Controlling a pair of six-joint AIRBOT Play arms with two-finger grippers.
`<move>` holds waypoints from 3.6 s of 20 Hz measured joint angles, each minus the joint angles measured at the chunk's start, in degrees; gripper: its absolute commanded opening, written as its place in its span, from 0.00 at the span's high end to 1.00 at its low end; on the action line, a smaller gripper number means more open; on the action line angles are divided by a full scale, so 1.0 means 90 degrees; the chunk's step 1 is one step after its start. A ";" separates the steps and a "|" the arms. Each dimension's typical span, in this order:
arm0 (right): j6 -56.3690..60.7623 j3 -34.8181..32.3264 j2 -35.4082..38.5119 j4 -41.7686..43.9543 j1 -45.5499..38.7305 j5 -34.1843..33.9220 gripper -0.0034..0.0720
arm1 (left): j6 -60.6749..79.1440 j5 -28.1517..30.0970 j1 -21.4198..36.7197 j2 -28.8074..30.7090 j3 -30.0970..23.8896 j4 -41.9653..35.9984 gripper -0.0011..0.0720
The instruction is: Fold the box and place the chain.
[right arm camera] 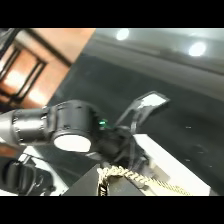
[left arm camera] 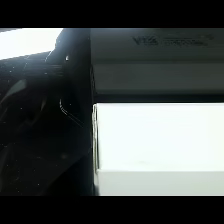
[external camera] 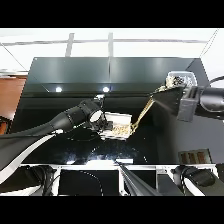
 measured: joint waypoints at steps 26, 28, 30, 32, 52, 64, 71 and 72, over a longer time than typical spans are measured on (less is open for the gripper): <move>-0.0313 -0.0012 -0.0080 0.1644 0.0542 -0.1496 0.94 | -0.0002 0.0002 0.0000 0.0000 0.0000 0.0000 0.94; -0.0335 -0.0012 -0.0097 0.1693 0.0549 -0.1518 0.94 | -0.0002 0.0002 0.0000 0.0000 0.0000 -0.0002 0.94; -0.0342 -0.0012 -0.0143 0.1739 0.0607 -0.1547 0.94 | -0.0002 0.0002 0.0000 0.0000 0.0000 -0.0002 0.94; -0.0406 -0.0012 -0.0192 0.1819 0.0719 -0.1574 0.94 | -0.0002 0.0002 0.0000 0.0000 0.0000 -0.0002 0.94; 0.0512 -0.1481 -0.1537 -0.1404 0.1668 -0.1501 0.94 | -0.0002 0.0000 0.0000 0.0000 0.0000 -0.0002 0.94; 0.0039 -0.1940 -0.1608 -0.2261 0.0993 -0.1192 0.24 | -0.0002 0.0000 0.0000 0.0000 0.0000 -0.0002 0.94; -0.2732 -0.3638 -0.1372 -0.3232 0.0797 -0.2059 0.00 | 0.0000 0.0000 0.0000 0.0000 0.0000 -0.0002 0.94; -0.3152 -0.3825 -0.1409 -0.3213 0.0908 -0.2353 0.00 | -0.0002 0.0000 0.0000 0.0000 0.0000 -0.0002 0.94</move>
